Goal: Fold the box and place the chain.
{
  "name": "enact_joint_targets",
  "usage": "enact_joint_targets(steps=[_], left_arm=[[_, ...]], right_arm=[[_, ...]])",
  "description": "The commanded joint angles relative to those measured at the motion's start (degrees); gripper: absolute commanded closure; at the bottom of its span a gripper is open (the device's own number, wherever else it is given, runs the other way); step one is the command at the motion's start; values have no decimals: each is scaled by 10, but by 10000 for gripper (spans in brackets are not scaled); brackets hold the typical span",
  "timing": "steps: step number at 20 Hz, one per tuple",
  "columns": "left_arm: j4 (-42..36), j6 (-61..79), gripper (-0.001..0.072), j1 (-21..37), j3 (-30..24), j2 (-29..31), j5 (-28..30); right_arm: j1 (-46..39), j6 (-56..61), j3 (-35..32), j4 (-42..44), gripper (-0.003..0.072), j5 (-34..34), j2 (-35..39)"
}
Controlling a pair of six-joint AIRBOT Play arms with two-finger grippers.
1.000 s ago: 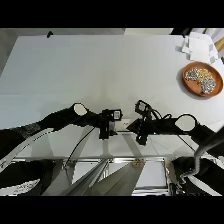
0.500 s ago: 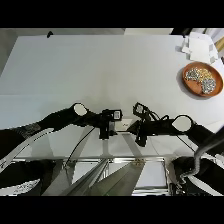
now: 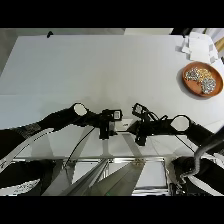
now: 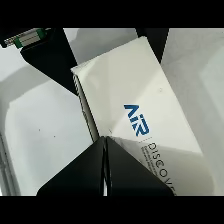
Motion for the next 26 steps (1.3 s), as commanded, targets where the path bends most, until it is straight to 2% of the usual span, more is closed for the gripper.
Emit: enact_joint_targets(steps=[1,3,5,7,8,11,13,18,23,24,26], left_arm=[[1,1,630,0,0,0,0],[1,1,630,0,0,0,0],[1,1,630,0,0,0,0],[1,1,630,0,0,0,0],[1,1,630,0,0,0,0],[1,1,630,0,0,0,0],[1,1,630,0,0,0,0],[0,1,630,0,0,0,-2],[-1,1,631,0,0,0,-10],[-1,1,709,0,0,1,-10],[0,-7,706,5,0,13,-7]], right_arm=[[0,52,35,-10,668,2,24],[0,174,82,-93,668,5,46],[0,370,137,-278,669,47,62],[-2,536,189,-470,670,157,64],[-13,568,206,-520,670,224,64],[-94,574,212,-530,670,373,57],[-165,568,212,-530,670,416,43],[-291,568,211,-514,668,413,18],[-303,568,211,-471,668,384,18],[-303,568,211,-456,668,378,18],[-303,568,211,-444,668,370,18]])
